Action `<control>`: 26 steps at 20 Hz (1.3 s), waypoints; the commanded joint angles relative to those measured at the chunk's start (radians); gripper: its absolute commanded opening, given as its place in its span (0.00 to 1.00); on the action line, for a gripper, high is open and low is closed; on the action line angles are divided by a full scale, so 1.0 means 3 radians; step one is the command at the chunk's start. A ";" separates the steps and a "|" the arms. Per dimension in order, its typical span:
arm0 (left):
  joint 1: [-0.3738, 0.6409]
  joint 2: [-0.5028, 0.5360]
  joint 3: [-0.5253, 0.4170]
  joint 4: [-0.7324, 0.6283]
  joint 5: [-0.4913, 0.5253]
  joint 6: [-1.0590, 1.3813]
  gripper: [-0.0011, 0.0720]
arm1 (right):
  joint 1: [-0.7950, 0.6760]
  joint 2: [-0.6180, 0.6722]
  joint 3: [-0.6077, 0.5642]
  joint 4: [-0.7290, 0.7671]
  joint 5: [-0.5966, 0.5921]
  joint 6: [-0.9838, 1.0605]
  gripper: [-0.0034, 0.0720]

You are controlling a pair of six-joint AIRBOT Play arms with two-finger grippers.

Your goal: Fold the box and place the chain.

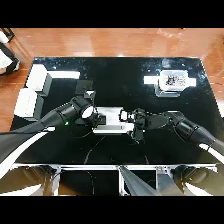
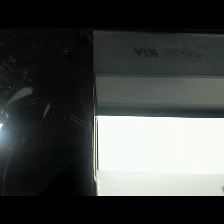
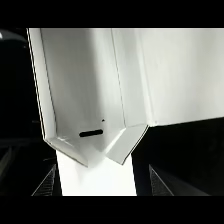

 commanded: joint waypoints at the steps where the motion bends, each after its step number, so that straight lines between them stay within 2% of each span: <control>1: 0.0004 -0.0001 -0.0001 -0.0001 0.0005 0.0003 0.04 | 0.0003 -0.0018 0.0000 0.0017 0.0023 -0.0076 0.99; 6: 0.0004 -0.0001 -0.0001 -0.0003 0.0003 0.0001 0.04 | 0.0003 -0.0045 0.0000 0.0298 0.0037 -0.0387 0.99; 14: 0.0004 -0.0001 -0.0001 -0.0003 0.0003 0.0001 0.04 | 0.0003 -0.0109 -0.0001 0.0296 0.0015 -0.0463 0.99; 16: 0.0004 -0.0001 -0.0001 -0.0003 0.0003 0.0001 0.04 | 0.0003 -0.0132 -0.0001 0.0298 0.0018 -0.0463 0.77; 23: 0.0004 -0.0001 -0.0001 -0.0014 0.0004 0.0001 0.04 | 0.0042 -0.0136 -0.0001 0.0454 0.0048 -0.0526 0.77; 24: 0.0004 -0.0001 -0.0001 -0.0014 0.0005 0.0001 0.04 | 0.0074 -0.0137 0.0000 0.0451 0.0060 -0.0526 0.73; 25: 0.0004 -0.0001 -0.0001 -0.0014 0.0004 0.0001 0.04 | 0.0097 -0.0140 -0.0001 0.0451 0.0058 -0.0526 0.58; 26: 0.0004 -0.0001 -0.0001 -0.0014 0.0004 0.0000 0.04 | 0.0109 -0.0142 -0.0001 0.0450 0.0060 -0.0526 0.52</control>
